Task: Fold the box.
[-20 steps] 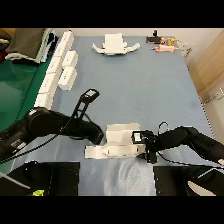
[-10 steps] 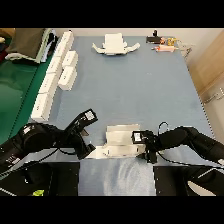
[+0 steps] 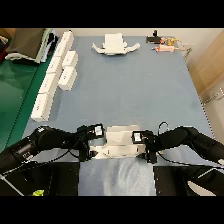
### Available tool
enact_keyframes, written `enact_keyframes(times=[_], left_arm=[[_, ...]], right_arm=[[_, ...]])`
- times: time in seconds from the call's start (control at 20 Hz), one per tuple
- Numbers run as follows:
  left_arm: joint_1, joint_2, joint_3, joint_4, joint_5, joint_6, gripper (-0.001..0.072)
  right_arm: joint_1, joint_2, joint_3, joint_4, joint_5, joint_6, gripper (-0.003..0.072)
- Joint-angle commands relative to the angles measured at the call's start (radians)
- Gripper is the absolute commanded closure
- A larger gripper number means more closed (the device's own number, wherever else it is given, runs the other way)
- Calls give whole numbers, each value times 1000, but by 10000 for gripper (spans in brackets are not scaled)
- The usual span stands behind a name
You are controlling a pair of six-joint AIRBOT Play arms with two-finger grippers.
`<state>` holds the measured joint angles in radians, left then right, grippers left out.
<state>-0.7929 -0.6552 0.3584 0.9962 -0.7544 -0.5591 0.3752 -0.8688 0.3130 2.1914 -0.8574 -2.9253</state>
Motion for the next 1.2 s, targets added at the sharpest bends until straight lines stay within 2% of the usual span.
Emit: enact_keyframes(times=[0.0,0.25,0.3,0.35,0.4,0.55,0.9,1.15], left_arm=[[2,-59,-23,-118,17,168,5],[1,-176,-23,-293,68,292,6],[1,-198,-23,-324,74,323,46],[1,-211,-23,-341,74,349,198],[1,-217,-23,-348,71,365,299],[-17,-217,-23,-348,75,366,482],[-81,-217,-23,-391,214,366,483],[-112,-219,-21,-403,254,369,483]], right_arm=[[0,0,0,0,0,0,164],[0,0,0,0,0,0,163],[0,0,0,0,0,0,164],[1,0,0,0,0,0,164],[0,-1,0,0,0,0,163],[1,-1,0,0,0,0,164],[0,-1,0,0,0,0,163],[0,0,0,0,0,0,163]])
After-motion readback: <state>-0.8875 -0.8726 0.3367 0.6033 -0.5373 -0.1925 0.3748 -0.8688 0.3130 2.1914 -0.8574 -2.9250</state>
